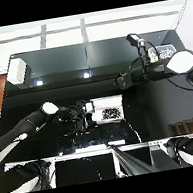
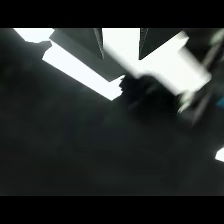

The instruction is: Fold the box and place the chain.

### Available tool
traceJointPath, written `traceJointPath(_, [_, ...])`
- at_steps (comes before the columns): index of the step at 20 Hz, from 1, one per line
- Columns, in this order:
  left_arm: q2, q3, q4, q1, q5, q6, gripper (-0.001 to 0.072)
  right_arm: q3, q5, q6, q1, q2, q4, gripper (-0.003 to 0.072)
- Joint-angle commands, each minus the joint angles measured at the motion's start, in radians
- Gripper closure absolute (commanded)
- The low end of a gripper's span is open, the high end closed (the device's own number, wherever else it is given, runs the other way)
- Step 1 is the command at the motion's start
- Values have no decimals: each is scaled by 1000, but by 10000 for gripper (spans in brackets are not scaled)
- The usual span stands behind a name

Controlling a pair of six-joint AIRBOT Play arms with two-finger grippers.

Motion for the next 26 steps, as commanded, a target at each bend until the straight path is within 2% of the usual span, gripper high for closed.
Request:
traceJointPath(1, [-1, 1, 0, -1, 2, -1, 360, 21, -61, -35, 3, -79, -101, 159])
traceJointPath(2, [-1, 1, 0, -1, 1, -1, 360, 21, -16, -98, 11, -116, -100, -13])
traceJointPath(5, [-1, 1, -2, 2, 6, -13, 360, 21, 97, -313, 24, -204, -99, -13])
traceJointPath(8, [-1, 1, -3, 8, 54, -31, 360, 36, 134, -539, 24, -201, -92, -13])
traceJointPath(11, [-1, 1, -3, 7, 52, -31, 360, 63, 232, -639, 24, -196, -36, -13])
traceJointPath(15, [-1, 1, -3, 6, 50, -31, 360, 57, 224, -701, 34, -184, 32, -15])
traceJointPath(19, [-1, 1, -3, 6, 50, -31, 360, -5, 200, -807, 34, -184, 55, -15])
traceJointPath(23, [-1, 1, -2, 6, 50, -31, 360, -79, 202, -1000, 34, -184, 148, -15])
traceJointPath(26, [-2, 1, -2, 6, 50, -31, 360, -101, 188, -1037, 34, -184, 148, -15])
